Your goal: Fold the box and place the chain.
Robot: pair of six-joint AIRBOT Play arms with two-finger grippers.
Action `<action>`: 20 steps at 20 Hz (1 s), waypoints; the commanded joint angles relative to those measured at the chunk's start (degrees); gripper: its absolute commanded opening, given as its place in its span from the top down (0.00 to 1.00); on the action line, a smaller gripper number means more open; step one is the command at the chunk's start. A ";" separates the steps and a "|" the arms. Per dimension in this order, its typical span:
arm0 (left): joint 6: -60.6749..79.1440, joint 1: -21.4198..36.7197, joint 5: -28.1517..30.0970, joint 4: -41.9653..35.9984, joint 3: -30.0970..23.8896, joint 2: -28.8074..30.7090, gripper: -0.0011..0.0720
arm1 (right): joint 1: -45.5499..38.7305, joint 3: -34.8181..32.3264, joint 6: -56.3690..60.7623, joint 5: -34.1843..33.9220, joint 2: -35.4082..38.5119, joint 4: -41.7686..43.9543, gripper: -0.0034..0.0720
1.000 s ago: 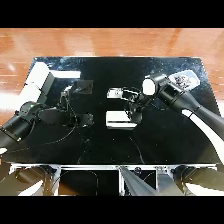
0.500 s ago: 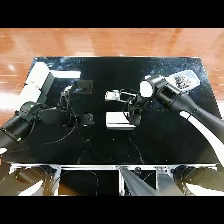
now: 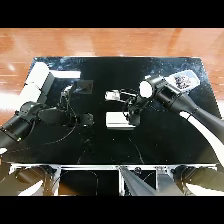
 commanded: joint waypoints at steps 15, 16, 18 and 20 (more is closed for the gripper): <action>-0.02 -1.51 -0.37 0.00 -0.02 0.02 0.38 | -0.02 -1.07 12.81 0.59 -0.09 1.49 0.44; -0.02 -1.51 -0.37 0.00 -0.02 0.02 0.38 | -0.02 -1.05 13.18 0.66 -0.09 2.34 0.44; -0.02 -1.49 -0.31 0.02 -0.02 0.02 0.38 | -0.15 -0.83 14.67 0.72 -0.02 4.00 0.44; -0.02 -1.40 -0.35 0.07 -0.02 0.02 0.38 | -1.01 -0.31 19.52 0.79 0.90 4.07 0.45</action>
